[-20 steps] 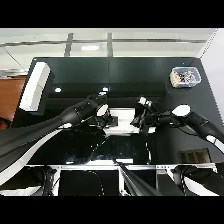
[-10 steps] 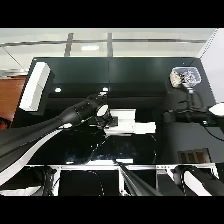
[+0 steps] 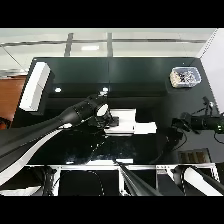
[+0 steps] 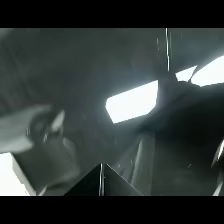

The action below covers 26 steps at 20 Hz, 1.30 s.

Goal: Fold the box and place the chain.

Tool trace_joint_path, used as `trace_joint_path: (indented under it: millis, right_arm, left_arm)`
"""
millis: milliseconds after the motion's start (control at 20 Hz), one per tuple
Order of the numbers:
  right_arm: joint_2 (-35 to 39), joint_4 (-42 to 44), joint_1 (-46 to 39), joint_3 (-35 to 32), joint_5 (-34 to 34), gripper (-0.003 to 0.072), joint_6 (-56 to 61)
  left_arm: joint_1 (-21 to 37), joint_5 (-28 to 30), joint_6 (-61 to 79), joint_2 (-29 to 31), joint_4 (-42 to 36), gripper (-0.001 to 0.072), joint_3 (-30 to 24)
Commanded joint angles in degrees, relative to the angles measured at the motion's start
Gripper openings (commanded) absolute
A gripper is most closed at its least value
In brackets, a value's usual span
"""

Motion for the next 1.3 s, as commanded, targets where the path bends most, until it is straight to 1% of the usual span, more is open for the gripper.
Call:
trace_joint_path:
  millis: [0, 150, 250, 350, 500, 550, 600, 650, 700, 800, 950, 1000, 1050, 1150, 1200, 1250]
  right_arm:
    - [-5.95, 3.72, 1.81, -0.02, 4.61, 0.0019, -2.56]
    - [-8.61, 6.49, 7.56, -0.02, 4.28, 0.0018, -5.49]
    - [-10.32, 8.57, 12.35, -0.02, 2.73, 0.0019, -6.49]
    - [-12.96, 11.45, 17.33, -0.02, 2.58, 0.0019, -8.9]
    - [-15.56, 19.67, 22.62, 0.02, 3.06, 0.0019, -17.64]
    - [-15.54, 23.67, 23.15, 0.28, 4.7, 0.0019, -21.99]
    - [-15.52, 25.79, 23.39, 1.11, 6.64, 0.0042, -23.5]
    - [-15.52, 26.36, 23.52, 2.27, 8.72, 0.0341, -23.52]
    - [-15.52, 26.45, 23.63, 3.39, 10.49, 0.0494, -23.56]
    - [-15.5, 26.73, 24.74, 5.25, 12.87, 0.0495, -23.52]
    - [-15.5, 26.47, 28.26, 8.15, 12.9, 0.0493, -21.16]
    - [-15.5, 26.45, 29.64, 9.18, 12.48, 0.048, -19.02]
    - [-15.5, 26.18, 31.08, 10.08, 12.2, 0.0423, -17.38]
    - [-15.5, 22.6, 34.4, 11.78, 10.25, 0.0415, -12.76]
    - [-15.5, 20.26, 35.95, 12.63, 9.09, 0.0343, -10.56]
    - [-15.5, 19.39, 37.59, 13.46, 8.41, 0.0343, -9.44]
  left_arm:
    - [0.04, 0.04, 0.0, -0.02, 0.0, 0.0027, 0.02]
    - [0.04, 0.09, 0.0, -0.02, 0.0, 0.0027, 0.02]
    - [0.04, 0.15, 0.0, -0.02, 0.0, 0.0027, 0.02]
    - [0.04, 0.11, 0.0, -0.02, -0.02, 0.0027, 0.02]
    - [0.04, 0.11, 0.0, -0.02, 0.0, 0.0027, 0.02]
    - [0.04, 0.11, 0.0, -0.02, 0.0, 0.0027, 0.02]
    - [0.04, 0.11, 0.0, -0.02, 0.0, 0.0027, 0.02]
    - [0.04, 0.11, 0.0, -0.02, 0.0, 0.0027, 0.02]
    - [0.04, 0.13, 0.02, -0.02, 0.02, 0.0027, 0.02]
    - [0.04, 0.13, 0.0, -0.02, 0.04, 0.0027, 0.02]
    - [0.04, 0.11, 0.02, -0.02, 0.04, 0.0027, 0.02]
    - [0.07, 0.11, 0.02, -0.02, 0.07, 0.0027, 0.02]
    - [0.07, 0.13, 0.0, -0.02, 0.15, 0.0027, 0.02]
    - [0.07, 0.13, 0.0, -0.02, 0.15, 0.0027, 0.02]
    - [0.07, 0.13, 0.0, -0.02, 0.17, 0.0027, 0.02]
    - [0.07, 0.13, 0.0, -0.02, 0.17, 0.0027, 0.02]
